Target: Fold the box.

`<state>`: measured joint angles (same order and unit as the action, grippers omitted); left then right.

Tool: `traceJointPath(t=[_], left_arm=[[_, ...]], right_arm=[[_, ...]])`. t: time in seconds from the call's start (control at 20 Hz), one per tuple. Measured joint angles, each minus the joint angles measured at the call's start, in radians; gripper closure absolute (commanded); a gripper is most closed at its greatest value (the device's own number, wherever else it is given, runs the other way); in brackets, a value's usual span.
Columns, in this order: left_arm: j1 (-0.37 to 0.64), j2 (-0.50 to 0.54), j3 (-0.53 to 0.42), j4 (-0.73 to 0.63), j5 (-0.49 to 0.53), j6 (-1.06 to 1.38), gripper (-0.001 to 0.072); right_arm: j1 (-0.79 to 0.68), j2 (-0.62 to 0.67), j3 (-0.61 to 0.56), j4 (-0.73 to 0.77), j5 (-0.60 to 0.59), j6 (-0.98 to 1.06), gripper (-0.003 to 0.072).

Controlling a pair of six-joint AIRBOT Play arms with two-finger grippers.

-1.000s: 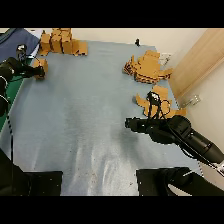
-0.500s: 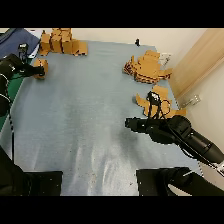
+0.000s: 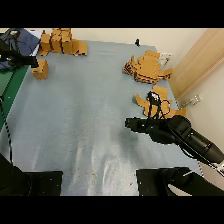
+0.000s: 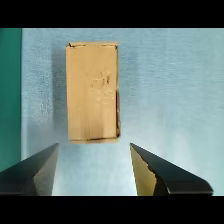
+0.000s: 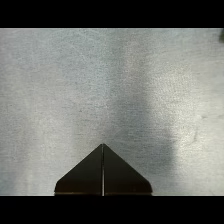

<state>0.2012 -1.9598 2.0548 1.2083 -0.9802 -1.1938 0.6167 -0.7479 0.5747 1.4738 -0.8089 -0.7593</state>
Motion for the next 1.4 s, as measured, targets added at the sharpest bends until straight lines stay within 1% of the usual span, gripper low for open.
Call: traceJointPath(t=[0.05, 0.2, 0.3, 0.4, 0.5, 0.6, 0.8, 0.95, 1.05, 1.15, 1.4], left_arm=[[0.002, 0.028, 0.000, 0.002, -0.035, -0.011, 0.0687], [0.003, 0.111, -0.012, -0.006, -0.165, -0.040, 0.0702], [0.001, 0.173, -0.040, -0.033, -0.251, -0.057, 0.0703], [-0.019, 0.245, -0.094, -0.051, -0.328, -0.066, 0.0703], [-0.073, 0.333, -0.185, -0.072, -0.373, -0.072, 0.0703], [-0.156, 0.430, -0.311, -0.077, -0.375, -0.082, 0.0703], [-0.369, 0.603, -0.593, -0.087, -0.337, -0.135, 0.0702], [-0.520, 0.688, -0.763, -0.087, -0.289, -0.193, 0.0700], [-0.594, 0.715, -0.839, -0.087, -0.248, -0.232, 0.0698], [-0.640, 0.730, -0.887, -0.086, -0.214, -0.264, 0.0697], [-0.682, 0.743, -0.933, -0.084, -0.182, -0.312, 0.0697]], right_arm=[[-0.001, -0.001, 0.000, 0.000, 0.000, 0.000, 0.0681], [-0.022, -0.015, 0.011, 0.003, -0.003, 0.039, 0.0682], [-0.056, -0.034, 0.030, 0.006, -0.013, 0.053, 0.0681], [-0.095, -0.067, 0.065, 0.024, -0.045, 0.026, 0.0681], [-0.128, -0.114, 0.116, 0.061, -0.079, -0.044, 0.0681], [-0.149, -0.176, 0.181, 0.108, -0.100, -0.126, 0.0681], [-0.164, -0.299, 0.306, 0.183, -0.141, -0.252, 0.0680], [-0.168, -0.352, 0.354, 0.233, -0.146, -0.305, 0.0681], [-0.169, -0.367, 0.368, 0.252, -0.153, -0.323, 0.0680], [-0.169, -0.375, 0.375, 0.263, -0.167, -0.332, 0.0681], [-0.170, -0.382, 0.381, 0.274, -0.186, -0.342, 0.0680]])
